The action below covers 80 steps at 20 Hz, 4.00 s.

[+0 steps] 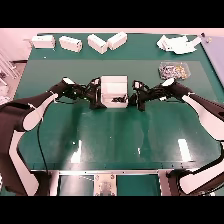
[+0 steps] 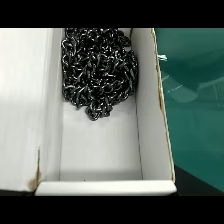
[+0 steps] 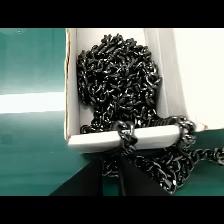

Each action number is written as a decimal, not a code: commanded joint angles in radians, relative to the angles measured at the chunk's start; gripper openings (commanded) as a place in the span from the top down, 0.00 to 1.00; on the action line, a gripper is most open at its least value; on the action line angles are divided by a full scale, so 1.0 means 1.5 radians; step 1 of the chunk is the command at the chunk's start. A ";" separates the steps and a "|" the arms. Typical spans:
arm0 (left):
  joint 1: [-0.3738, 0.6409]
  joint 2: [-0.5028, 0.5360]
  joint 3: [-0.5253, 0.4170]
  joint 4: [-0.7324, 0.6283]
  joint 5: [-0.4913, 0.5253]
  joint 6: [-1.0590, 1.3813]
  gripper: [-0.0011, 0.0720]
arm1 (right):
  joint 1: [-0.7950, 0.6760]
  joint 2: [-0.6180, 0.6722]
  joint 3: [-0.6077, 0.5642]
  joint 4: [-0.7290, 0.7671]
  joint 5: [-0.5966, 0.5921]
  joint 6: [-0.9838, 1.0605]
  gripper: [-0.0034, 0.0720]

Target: Fold the box and place the chain.

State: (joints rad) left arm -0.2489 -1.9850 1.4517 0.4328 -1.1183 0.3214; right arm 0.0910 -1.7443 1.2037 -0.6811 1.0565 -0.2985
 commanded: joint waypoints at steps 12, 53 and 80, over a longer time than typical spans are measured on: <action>0.000 0.001 0.000 0.000 0.000 0.000 0.18 | -0.007 0.190 0.010 0.001 -0.010 0.145 0.94; 0.000 0.001 0.000 0.000 0.000 0.000 0.19 | -0.040 -0.032 0.106 -0.045 0.040 0.041 0.26; 0.000 0.001 0.000 0.000 0.000 0.000 0.18 | -0.001 0.045 0.182 -0.078 -0.008 0.182 0.94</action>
State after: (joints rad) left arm -0.2485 -1.9850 1.4517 0.4328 -1.1179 0.3210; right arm 0.0895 -1.7481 1.4693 -0.7925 1.0344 -0.0654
